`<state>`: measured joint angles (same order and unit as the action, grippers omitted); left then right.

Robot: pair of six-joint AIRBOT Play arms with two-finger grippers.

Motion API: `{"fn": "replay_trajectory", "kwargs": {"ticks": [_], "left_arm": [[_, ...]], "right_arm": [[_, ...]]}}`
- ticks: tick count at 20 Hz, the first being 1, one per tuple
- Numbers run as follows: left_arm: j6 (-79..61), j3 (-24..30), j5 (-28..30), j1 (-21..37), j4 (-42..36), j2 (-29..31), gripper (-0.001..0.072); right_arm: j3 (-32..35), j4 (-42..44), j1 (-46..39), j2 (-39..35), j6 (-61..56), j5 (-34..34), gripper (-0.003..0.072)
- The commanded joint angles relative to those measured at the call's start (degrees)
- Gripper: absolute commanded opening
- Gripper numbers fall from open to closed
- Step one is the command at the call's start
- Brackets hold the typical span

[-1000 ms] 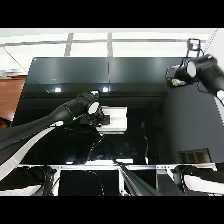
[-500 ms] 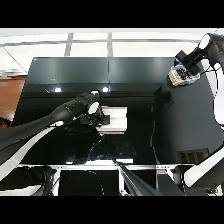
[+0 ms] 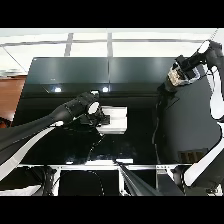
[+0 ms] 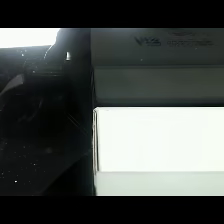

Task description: Fold the box and place the chain.

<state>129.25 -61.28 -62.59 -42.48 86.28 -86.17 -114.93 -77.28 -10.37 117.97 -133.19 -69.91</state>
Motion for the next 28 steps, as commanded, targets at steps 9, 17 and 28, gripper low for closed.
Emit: {"fn": "replay_trajectory", "kwargs": {"ticks": [9, 17, 28], "left_arm": [[0.00, -0.04, 1.07, 0.02, 0.00, -0.04, 0.0031], [0.00, -0.04, 1.07, 0.02, 0.00, -0.04, 0.0031], [0.00, -0.04, 0.81, 0.02, -0.02, -0.04, 0.0031]], "right_arm": [[-1.36, 4.63, -0.48, -8.35, 29.07, -5.35, 0.0019], [-1.36, 9.09, -0.46, -34.23, 40.11, -0.92, 0.0019], [-1.33, 36.04, -0.44, -51.34, 46.88, -3.54, 0.0019]]}}
